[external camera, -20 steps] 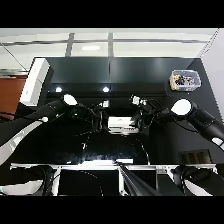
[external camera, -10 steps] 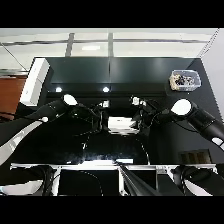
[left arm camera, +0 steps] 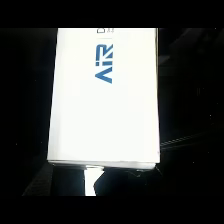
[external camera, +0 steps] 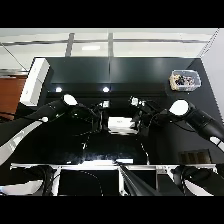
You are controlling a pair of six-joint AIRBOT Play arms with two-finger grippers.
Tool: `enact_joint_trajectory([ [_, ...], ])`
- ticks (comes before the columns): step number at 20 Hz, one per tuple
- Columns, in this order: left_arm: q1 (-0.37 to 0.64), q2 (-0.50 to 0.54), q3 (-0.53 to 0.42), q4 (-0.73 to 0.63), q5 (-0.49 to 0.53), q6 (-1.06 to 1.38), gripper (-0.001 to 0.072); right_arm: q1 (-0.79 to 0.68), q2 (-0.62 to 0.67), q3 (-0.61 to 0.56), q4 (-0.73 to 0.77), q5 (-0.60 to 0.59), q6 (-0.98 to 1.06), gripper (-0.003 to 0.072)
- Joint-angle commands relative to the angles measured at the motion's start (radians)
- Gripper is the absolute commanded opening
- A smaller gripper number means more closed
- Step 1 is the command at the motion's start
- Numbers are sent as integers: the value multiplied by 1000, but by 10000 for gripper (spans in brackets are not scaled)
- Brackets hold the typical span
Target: Fold the box and place the chain.
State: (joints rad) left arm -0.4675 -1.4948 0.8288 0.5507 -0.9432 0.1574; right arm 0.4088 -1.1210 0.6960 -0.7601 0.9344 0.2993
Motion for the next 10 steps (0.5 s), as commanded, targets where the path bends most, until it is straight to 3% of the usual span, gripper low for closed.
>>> enact_joint_trajectory([
  [1,-1,-1,0,0,1,-1,408,17,-12,-3,1,-17,6,330],
  [7,-1,-1,0,0,1,-1,409,17,19,31,-1,-6,90,330],
  [10,0,-1,0,0,1,-1,408,-14,95,59,0,37,250,328],
])
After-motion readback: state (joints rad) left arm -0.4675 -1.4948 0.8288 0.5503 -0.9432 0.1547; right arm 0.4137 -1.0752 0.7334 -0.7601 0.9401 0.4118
